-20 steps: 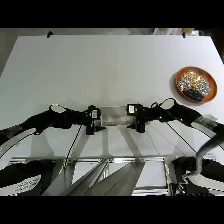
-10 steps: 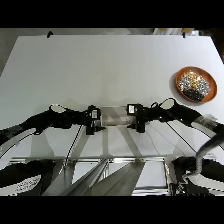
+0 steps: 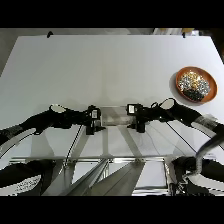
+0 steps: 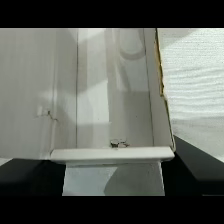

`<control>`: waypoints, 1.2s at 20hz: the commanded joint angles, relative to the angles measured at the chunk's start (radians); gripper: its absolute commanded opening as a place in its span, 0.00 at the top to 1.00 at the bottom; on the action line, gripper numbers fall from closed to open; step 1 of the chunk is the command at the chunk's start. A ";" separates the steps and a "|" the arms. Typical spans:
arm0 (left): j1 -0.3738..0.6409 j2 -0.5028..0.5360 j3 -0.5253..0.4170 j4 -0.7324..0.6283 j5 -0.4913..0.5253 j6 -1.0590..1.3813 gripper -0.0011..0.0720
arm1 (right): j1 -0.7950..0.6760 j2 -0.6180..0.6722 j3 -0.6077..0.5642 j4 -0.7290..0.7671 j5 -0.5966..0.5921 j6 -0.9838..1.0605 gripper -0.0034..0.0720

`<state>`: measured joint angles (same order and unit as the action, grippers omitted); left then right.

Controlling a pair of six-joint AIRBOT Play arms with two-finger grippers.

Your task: Fold the box and place the chain.

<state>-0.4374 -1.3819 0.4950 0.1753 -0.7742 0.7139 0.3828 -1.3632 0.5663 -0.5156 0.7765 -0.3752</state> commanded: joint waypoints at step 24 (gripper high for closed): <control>-0.001 0.001 0.002 0.000 0.000 0.000 0.80 | 0.001 0.500 0.000 -0.267 0.041 0.442 0.94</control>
<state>-0.4385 -1.3819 0.4953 0.1749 -0.7746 0.7136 0.3824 -0.9047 0.5652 -0.8520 0.8227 0.0975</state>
